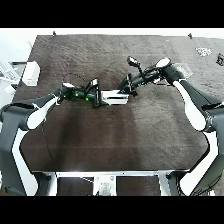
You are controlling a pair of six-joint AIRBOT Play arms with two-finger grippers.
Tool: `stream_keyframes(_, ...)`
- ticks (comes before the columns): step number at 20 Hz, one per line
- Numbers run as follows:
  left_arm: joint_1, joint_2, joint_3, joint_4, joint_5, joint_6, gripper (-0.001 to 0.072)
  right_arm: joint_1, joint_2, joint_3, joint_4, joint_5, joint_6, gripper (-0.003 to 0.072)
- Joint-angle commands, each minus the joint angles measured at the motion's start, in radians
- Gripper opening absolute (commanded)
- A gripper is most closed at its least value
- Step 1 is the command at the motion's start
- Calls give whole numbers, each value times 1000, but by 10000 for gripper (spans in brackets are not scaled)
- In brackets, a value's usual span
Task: Fold the box and place the chain.
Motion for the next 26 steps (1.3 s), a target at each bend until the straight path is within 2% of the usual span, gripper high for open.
stream_keyframes(1,0,1,1,0,0,0,523,23,0,1,-15,-16,-9,298)
stream_keyframes(5,0,1,1,0,0,0,523,37,0,1,-16,-19,-9,298)
stream_keyframes(16,0,1,1,0,0,0,523,40,-2,0,-45,-165,-17,295)
stream_keyframes(20,0,1,1,0,0,0,523,40,-1,0,-44,-165,-17,293)
stream_keyframes(22,0,1,1,0,-1,0,523,40,-1,0,-44,-164,-17,264)
stream_keyframes(26,0,1,1,0,0,0,523,40,-2,-1,-61,-115,-14,265)
